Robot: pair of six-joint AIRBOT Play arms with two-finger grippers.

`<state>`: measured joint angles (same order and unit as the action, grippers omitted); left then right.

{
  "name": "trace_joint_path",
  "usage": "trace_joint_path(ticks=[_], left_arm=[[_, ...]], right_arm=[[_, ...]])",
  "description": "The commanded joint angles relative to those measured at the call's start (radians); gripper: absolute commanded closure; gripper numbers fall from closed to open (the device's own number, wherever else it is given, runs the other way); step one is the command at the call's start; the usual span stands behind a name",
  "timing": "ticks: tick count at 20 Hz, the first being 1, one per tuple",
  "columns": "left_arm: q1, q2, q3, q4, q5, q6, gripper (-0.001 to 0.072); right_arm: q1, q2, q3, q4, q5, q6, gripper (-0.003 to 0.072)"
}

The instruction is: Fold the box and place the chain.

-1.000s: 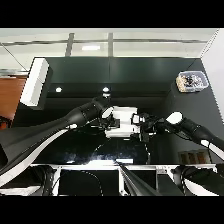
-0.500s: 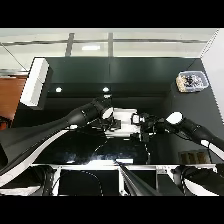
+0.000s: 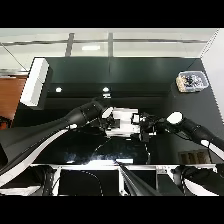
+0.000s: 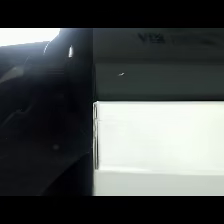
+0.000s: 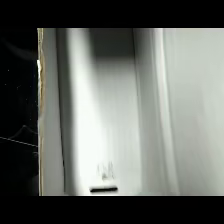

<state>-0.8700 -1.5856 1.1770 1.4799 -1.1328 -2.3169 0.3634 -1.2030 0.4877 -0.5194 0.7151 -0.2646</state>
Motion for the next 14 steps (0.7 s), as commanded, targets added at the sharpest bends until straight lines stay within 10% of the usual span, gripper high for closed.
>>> trace_joint_path(ticks=[1,10,14], left_arm=[[0.005,0.000,0.001,0.004,-0.009,0.013,0.0686],[0.005,0.000,0.001,-0.001,-0.011,0.021,0.0685],[0.005,0.000,0.001,-0.001,-0.011,0.021,0.0686]], right_arm=[[0.000,0.031,0.000,-0.118,0.029,0.168,0.0035],[0.000,0.158,0.000,-0.305,0.088,0.267,0.0039],[0.000,0.158,0.000,-0.304,0.049,0.250,0.0164]])
